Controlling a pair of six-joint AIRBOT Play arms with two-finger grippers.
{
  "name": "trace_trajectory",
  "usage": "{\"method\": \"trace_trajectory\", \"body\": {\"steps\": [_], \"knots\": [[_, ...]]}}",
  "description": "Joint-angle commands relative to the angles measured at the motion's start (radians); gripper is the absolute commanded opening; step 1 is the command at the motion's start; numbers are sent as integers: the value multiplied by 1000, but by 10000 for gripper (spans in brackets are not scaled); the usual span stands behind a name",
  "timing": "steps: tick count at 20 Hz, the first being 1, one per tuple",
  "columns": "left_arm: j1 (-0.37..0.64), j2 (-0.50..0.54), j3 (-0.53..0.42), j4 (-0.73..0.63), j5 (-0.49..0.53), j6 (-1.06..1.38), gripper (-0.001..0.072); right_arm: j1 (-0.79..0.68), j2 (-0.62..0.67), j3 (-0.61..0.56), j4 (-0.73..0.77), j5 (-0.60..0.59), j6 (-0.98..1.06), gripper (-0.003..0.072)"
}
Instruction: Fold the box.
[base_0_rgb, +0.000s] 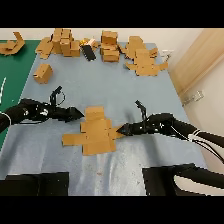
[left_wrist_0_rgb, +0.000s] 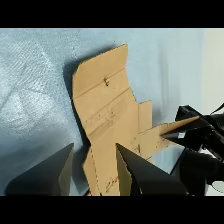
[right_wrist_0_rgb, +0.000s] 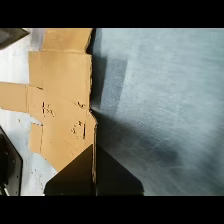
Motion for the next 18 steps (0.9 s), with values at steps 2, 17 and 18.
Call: {"method": "trace_trajectory", "body": {"steps": [2,17,18], "knots": [[2,-34,-1,-32,-10,52,402,20,47,-3,3,-16,-73,-1],[-5,-98,-1,-220,-111,214,400,20,190,-40,-1,37,-92,-1],[-5,-109,0,-221,-132,222,400,20,190,-40,-1,37,-90,-1]]}}
